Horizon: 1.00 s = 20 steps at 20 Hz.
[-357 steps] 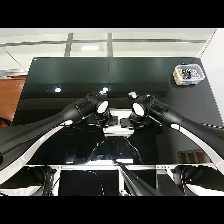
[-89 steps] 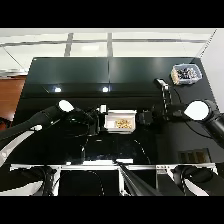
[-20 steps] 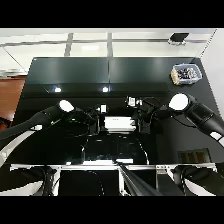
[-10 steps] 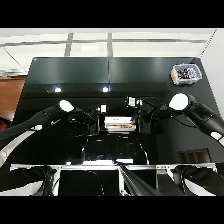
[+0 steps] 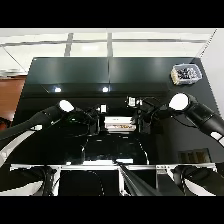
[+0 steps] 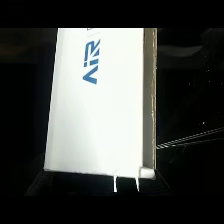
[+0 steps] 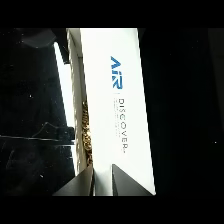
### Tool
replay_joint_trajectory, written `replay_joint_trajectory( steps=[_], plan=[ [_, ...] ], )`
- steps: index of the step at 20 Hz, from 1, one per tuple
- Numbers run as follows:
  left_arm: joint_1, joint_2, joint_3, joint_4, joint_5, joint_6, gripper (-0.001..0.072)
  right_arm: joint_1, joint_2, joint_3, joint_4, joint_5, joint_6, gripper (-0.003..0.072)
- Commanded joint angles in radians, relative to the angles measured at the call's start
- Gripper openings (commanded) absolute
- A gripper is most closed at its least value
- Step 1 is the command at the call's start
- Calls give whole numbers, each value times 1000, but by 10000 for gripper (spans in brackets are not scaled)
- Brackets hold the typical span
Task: Fold the box and place the chain.
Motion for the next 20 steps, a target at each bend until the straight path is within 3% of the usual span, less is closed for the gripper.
replay_joint_trajectory(
  steps=[1,20],
  plan=[
    [0,-1,1,0,0,0,466,1,-1,0,-1,6,0,152],
    [0,-1,1,0,0,0,466,1,-8,-14,-5,10,1,148]
  ],
)
